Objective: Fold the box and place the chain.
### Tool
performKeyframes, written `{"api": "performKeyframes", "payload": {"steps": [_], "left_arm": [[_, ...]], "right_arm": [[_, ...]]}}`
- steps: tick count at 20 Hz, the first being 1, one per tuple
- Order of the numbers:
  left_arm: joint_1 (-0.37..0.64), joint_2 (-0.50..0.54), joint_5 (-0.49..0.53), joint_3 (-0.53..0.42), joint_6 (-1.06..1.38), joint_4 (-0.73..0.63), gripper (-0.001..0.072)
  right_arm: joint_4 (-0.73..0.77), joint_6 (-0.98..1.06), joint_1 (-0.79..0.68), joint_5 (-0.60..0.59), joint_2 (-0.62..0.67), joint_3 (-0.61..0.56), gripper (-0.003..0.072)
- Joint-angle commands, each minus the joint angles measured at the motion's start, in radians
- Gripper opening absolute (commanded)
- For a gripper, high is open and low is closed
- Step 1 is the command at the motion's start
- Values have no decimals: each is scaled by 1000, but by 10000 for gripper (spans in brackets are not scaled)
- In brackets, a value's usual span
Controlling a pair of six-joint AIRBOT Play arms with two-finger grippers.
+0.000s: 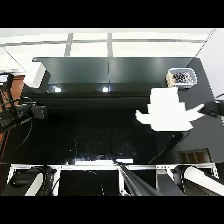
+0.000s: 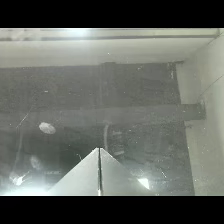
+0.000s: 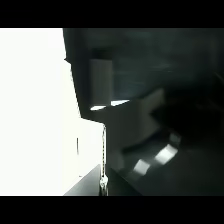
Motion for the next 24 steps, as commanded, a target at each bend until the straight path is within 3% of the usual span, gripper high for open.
{"api": "performKeyframes", "payload": {"steps": [1, 4, 9, 11, 14, 15, 16, 17, 18, 19, 24], "left_arm": [[0, 0, -17, -1, 0, -9, 28], [0, -26, -16, -4, 0, -90, 28], [-1, -150, -64, -4, 1, -301, 28], [-1, -199, -81, -4, 1, -364, 28], [-1, -266, -97, -4, 18, -480, 31], [-1, -296, -104, -3, 87, -548, 67], [-1, -327, -109, -3, 166, -618, 245], [-5, -363, -108, -3, 214, -686, 495], [-5, -399, -109, 2, 235, -733, 690], [-5, -444, -121, 19, 282, -752, 716], [-8, -717, -203, 207, 343, -750, 715]], "right_arm": [[285, 97, 166, -92, 144, -219, 13], [616, 81, 391, -290, 233, -432, 13], [694, 123, 819, -674, 266, -520, 13], [694, 151, 877, -730, 266, -520, 13], [694, 151, 887, -704, 266, -520, 13], [693, 151, 887, -695, 266, -520, 13], [693, 151, 887, -692, 266, -520, 13], [692, 151, 887, -691, 266, -520, 13], [691, 151, 887, -693, 266, -520, 13], [689, 151, 887, -694, 266, -520, 13], [685, 151, 887, -679, 266, -520, 13]]}}
